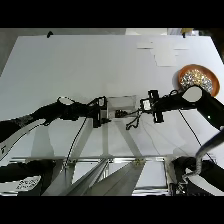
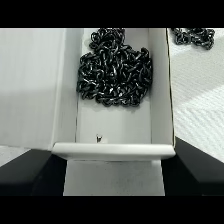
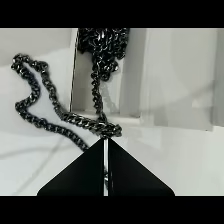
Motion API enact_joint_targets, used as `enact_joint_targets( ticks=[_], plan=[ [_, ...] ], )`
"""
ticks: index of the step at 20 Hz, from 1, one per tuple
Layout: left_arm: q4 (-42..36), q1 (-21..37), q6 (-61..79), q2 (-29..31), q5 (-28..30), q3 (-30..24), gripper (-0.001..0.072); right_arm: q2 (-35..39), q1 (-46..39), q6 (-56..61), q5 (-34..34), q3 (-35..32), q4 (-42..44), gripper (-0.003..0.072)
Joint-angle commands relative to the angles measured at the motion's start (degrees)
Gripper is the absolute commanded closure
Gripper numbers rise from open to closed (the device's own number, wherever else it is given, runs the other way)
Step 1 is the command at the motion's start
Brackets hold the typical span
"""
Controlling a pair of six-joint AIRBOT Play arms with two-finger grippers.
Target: Fold the box and place the chain.
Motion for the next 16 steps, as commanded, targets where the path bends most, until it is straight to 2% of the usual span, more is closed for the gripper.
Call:
enact_joint_targets(
  ticks=[1,4,6,10,15,16],
  plan=[
    [0.0,0.0,0.0,0.0,0.0,0.0,0.0695,1.6,0.0,0.6,-0.1,0.0,7.2,0.0668],
    [0.0,0.0,0.0,0.0,0.0,0.0,0.0695,1.5,0.0,0.6,-0.2,0.0,17.3,0.0668],
    [0.0,0.0,0.0,0.0,0.0,0.0,0.0695,1.5,0.1,0.6,-0.3,0.0,20.7,0.0668],
    [0.0,0.0,0.0,0.0,0.0,0.0,0.0695,-0.8,4.9,0.7,-3.8,0.0,21.2,0.0668],
    [0.0,0.0,0.0,0.0,0.0,0.0,0.0695,-3.8,10.2,8.9,-16.5,0.0,21.1,0.0666],
    [0.0,0.0,0.0,0.0,0.0,0.0,0.0695,-4.1,10.1,11.4,-17.2,0.0,20.3,0.0614]
  ],
)
